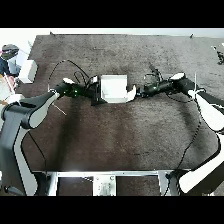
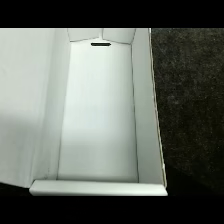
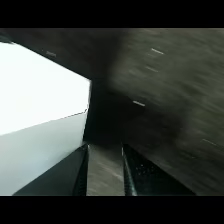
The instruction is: Fold the box and place the chain.
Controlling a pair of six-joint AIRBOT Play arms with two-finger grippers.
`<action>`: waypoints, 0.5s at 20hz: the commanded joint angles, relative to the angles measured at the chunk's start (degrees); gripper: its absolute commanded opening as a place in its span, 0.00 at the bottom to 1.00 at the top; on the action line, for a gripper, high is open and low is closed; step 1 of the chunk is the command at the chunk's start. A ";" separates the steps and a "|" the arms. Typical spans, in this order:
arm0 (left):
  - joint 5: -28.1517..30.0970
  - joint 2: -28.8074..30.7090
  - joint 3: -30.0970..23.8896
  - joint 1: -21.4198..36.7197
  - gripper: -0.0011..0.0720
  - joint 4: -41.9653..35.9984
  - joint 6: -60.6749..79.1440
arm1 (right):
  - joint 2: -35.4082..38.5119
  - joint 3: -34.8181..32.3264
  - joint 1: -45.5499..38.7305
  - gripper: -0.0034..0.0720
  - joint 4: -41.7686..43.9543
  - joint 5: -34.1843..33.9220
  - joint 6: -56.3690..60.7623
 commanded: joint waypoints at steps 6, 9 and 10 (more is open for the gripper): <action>0.00 0.00 0.02 0.02 0.40 0.00 -0.02 | 0.76 2.51 1.95 0.37 7.13 3.78 -0.22; 0.00 0.00 0.02 0.02 0.40 -0.02 -0.02 | 0.76 3.82 3.74 0.77 4.85 4.09 0.17; 0.00 0.00 0.02 0.02 0.41 -0.02 -0.02 | 0.76 4.37 4.37 0.70 2.58 3.80 0.52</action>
